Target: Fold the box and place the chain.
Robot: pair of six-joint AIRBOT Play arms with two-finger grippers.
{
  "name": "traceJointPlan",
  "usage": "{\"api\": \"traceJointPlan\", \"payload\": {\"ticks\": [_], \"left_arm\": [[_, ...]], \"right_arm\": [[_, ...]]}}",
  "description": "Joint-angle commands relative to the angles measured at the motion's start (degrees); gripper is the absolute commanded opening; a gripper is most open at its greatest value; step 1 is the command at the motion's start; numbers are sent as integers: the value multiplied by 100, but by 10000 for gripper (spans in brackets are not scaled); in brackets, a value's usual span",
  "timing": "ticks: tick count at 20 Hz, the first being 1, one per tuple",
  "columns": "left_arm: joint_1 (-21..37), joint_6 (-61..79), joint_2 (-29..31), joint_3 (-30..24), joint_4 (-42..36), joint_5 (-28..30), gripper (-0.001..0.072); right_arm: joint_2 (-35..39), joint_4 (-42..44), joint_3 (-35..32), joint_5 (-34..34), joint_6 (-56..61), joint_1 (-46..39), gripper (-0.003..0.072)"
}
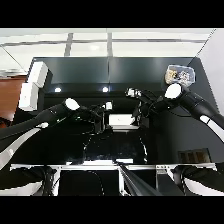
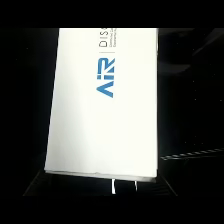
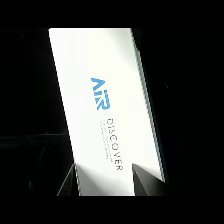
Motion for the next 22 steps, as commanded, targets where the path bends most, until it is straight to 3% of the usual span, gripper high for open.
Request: {"api": "traceJointPlan", "payload": {"ticks": [1,4,5,6,7,11,13,20,22], "left_arm": [[-2,-7,0,2,0,0,462],[-2,-7,0,2,0,0,462],[-2,-7,0,2,0,0,462],[-2,-7,0,2,0,0,462],[-2,-7,0,2,0,0,462],[-2,-7,0,2,0,0,462],[-2,-7,0,2,0,0,462],[-2,-7,0,2,0,0,462],[-2,-7,0,2,-2,0,462]], "right_arm": [[164,0,90,31,518,2,439],[533,22,129,201,2026,-212,437],[553,109,118,439,2728,-343,389],[553,439,-20,636,3032,-470,141],[553,874,-232,638,2964,-555,16],[542,3259,-1239,-671,2822,-601,16],[435,3860,-1486,-885,2824,-601,16],[63,2361,-1526,-1294,3738,-601,16],[-9,2275,-1526,-1357,3775,-603,17]]}}
